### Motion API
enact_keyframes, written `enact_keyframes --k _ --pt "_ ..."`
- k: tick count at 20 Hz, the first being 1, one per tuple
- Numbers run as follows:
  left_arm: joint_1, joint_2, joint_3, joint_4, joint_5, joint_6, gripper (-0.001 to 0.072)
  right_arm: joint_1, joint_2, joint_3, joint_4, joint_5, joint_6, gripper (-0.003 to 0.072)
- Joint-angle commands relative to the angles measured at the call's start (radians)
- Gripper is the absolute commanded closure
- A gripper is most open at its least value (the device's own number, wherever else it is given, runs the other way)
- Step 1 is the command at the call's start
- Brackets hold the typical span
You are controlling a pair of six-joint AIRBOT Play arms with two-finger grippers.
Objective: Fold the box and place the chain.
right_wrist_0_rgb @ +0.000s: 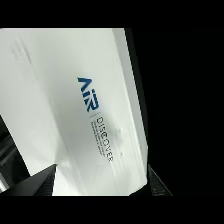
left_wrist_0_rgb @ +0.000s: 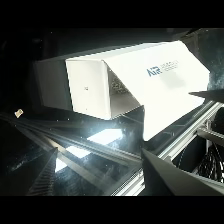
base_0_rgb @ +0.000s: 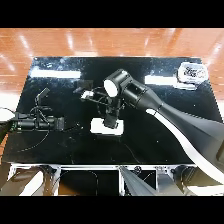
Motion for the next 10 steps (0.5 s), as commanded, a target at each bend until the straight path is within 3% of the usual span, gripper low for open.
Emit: enact_keyframes --k 1,10 --pt "0.001 -0.001 0.001 0.000 0.027 0.003 0.0089 0.048 0.021 -0.007 -0.103 -0.039 -0.033 -0.0034" --pt "0.001 -0.001 0.001 0.000 0.044 0.003 0.0089 0.068 0.045 -0.037 -0.032 0.032 -0.005 -0.0034"
